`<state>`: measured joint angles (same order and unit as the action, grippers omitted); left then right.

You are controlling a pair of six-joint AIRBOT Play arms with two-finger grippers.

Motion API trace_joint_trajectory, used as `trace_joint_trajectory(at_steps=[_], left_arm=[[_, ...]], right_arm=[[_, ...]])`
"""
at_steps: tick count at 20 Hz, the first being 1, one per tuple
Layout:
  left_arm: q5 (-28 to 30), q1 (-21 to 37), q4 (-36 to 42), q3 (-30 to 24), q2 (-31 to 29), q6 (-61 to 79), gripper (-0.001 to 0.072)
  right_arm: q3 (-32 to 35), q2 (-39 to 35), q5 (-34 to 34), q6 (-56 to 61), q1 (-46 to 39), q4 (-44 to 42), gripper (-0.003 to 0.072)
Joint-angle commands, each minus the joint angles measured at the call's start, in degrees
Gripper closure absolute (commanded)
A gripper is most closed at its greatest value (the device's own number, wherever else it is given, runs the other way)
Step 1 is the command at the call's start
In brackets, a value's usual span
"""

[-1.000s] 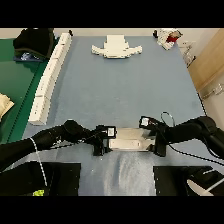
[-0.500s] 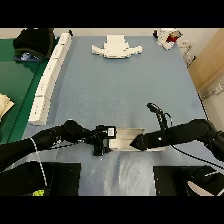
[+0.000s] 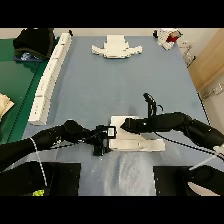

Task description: Fold the box.

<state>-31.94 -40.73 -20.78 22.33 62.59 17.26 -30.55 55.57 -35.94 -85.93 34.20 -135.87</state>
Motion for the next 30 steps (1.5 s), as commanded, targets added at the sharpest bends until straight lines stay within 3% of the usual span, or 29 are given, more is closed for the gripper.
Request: trace_joint_trajectory(at_steps=[1, 8, 15, 23, 30], left_arm=[[0.02, 0.00, -0.02, 0.04, -0.04, 0.00, 0.0241], [0.02, 0.00, -0.02, 0.04, -0.04, 0.00, 0.0242], [0.02, 0.00, -0.02, 0.04, -0.04, 0.00, 0.0242], [0.02, 0.00, -0.02, 0.04, -0.04, 0.00, 0.0242], [0.02, 0.00, -0.02, 0.04, -0.04, 0.00, 0.0242]], right_arm=[[-0.22, 5.66, 1.95, -0.74, 0.09, 0.00, 0.0425], [-0.24, 5.62, 2.38, -3.80, 0.09, 0.22, 0.0425], [-0.24, 0.31, 0.02, -4.79, 0.07, 3.30, 0.0425], [-0.22, -11.82, -6.05, -4.35, 0.07, 12.00, 0.0425], [-0.39, -9.92, -9.51, -2.40, 0.07, 20.57, 0.0425]])
